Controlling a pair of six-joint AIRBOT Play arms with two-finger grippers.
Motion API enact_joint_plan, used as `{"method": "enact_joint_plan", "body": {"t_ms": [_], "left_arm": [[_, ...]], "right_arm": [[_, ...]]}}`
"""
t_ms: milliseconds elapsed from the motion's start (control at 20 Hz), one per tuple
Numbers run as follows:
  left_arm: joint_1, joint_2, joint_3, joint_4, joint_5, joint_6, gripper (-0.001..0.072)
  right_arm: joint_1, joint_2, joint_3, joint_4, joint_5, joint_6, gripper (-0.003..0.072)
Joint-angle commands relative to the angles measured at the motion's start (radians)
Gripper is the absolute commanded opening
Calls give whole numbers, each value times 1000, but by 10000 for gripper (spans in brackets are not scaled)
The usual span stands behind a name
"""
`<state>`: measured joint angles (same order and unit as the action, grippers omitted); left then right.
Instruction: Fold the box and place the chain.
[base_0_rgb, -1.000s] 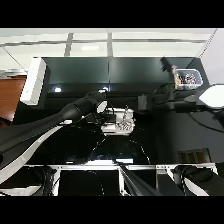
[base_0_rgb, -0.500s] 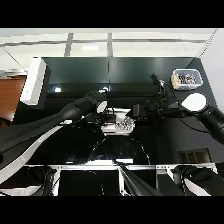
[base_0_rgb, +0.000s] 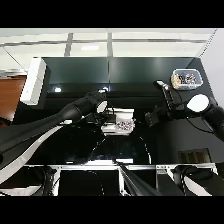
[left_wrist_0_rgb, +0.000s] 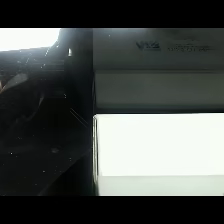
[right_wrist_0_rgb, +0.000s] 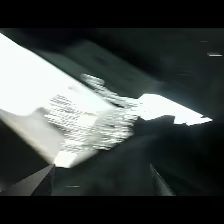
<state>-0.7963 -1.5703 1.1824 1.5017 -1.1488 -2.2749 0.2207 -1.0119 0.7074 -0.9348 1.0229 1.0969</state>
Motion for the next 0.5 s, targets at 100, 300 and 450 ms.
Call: {"method": "enact_joint_plan", "body": {"t_ms": [100, 300, 450], "left_arm": [[1, 0, 1, 0, 0, 0, 30], [1, 0, 1, 0, -8, 0, 31], [1, 0, 1, 0, -8, 0, 31]], "right_arm": [[19, -23, -114, -109, -209, -710, 720], [27, -124, -113, 272, -180, -1263, 720], [45, -191, -113, 275, -163, -1316, 720]]}}
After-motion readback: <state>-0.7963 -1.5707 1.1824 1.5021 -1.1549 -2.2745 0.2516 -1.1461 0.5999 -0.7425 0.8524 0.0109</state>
